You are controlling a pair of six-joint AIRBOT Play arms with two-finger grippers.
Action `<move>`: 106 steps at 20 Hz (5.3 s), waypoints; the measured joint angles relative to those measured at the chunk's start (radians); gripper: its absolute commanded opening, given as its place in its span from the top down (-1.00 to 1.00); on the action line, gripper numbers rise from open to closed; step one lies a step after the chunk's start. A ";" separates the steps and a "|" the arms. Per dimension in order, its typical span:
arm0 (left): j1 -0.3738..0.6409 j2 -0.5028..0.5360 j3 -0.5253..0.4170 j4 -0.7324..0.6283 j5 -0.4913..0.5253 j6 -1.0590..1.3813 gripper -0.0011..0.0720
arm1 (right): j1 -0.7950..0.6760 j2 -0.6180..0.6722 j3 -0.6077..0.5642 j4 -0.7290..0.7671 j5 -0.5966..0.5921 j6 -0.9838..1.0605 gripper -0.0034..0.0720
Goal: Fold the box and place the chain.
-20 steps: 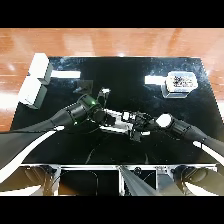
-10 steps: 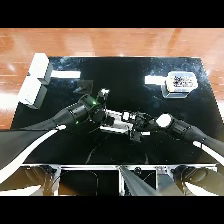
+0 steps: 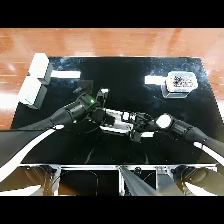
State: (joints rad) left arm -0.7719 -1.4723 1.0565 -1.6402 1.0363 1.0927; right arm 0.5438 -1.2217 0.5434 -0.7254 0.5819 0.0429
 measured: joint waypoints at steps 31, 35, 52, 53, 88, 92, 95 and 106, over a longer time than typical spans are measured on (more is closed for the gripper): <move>0.106 0.093 -0.198 0.035 -0.050 -0.098 0.91 | 0.000 0.099 0.060 -0.206 0.128 0.357 -0.73; 0.105 0.093 -0.199 0.031 -0.049 -0.098 0.91 | 0.001 0.055 0.069 -0.119 0.116 0.183 -0.72; 0.105 0.093 -0.199 0.027 -0.037 -0.098 0.91 | 0.067 -0.024 0.073 0.067 0.016 -0.075 0.28; 0.105 0.093 -0.199 0.027 -0.036 -0.098 0.91 | 0.068 -0.024 0.073 0.083 0.010 -0.085 0.28; 0.103 0.093 -0.199 0.005 -0.034 -0.094 0.91 | 0.131 -0.058 0.090 0.246 -0.092 -0.111 -0.21; 0.103 0.093 -0.199 0.005 -0.034 -0.094 0.91 | 0.131 -0.058 0.090 0.246 -0.091 -0.110 -0.22; 0.103 0.093 -0.199 0.004 -0.034 -0.094 0.91 | 0.131 -0.058 0.090 0.245 -0.090 -0.110 0.00; 0.103 0.093 -0.199 0.004 -0.034 -0.093 0.91 | 0.131 -0.058 0.090 0.245 -0.089 -0.110 -0.09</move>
State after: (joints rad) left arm -0.6689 -1.3796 0.8574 -1.6363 1.0023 0.9993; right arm 0.6746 -1.2800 0.6331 -0.4805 0.4934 -0.0669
